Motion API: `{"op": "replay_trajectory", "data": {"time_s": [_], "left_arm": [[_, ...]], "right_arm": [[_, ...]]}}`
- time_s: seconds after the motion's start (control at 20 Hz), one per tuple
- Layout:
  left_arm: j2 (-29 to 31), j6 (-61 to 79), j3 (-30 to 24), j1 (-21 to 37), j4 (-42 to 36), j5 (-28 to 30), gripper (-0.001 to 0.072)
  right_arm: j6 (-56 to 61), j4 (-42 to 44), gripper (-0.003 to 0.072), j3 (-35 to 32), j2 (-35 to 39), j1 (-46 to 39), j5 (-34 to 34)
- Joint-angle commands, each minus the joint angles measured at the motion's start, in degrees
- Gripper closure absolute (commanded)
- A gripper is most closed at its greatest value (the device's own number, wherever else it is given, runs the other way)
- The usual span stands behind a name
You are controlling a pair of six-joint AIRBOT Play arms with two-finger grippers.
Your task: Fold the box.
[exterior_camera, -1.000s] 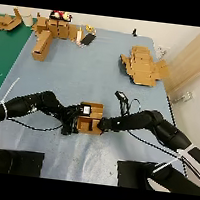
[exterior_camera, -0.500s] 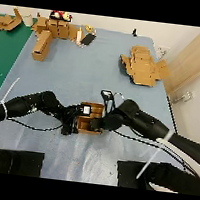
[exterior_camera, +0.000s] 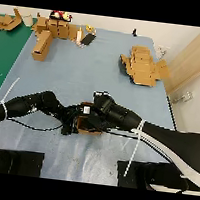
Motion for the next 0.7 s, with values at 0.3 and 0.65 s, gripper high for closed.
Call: {"op": "replay_trajectory", "data": {"time_s": [0.3, 0.65], "left_arm": [[0.0, 0.0, 0.0, 0.0, 0.0, 0.0, 0.0286], [0.0, 0.0, 0.0, 0.0, 0.0, 0.0, 0.0286]], "right_arm": [[2.5, -0.3, 0.0677, 0.8, -1.9, 0.5, -2.8], [2.0, 0.0, 0.0209, 2.1, 0.5, 0.7, -3.3]]}}
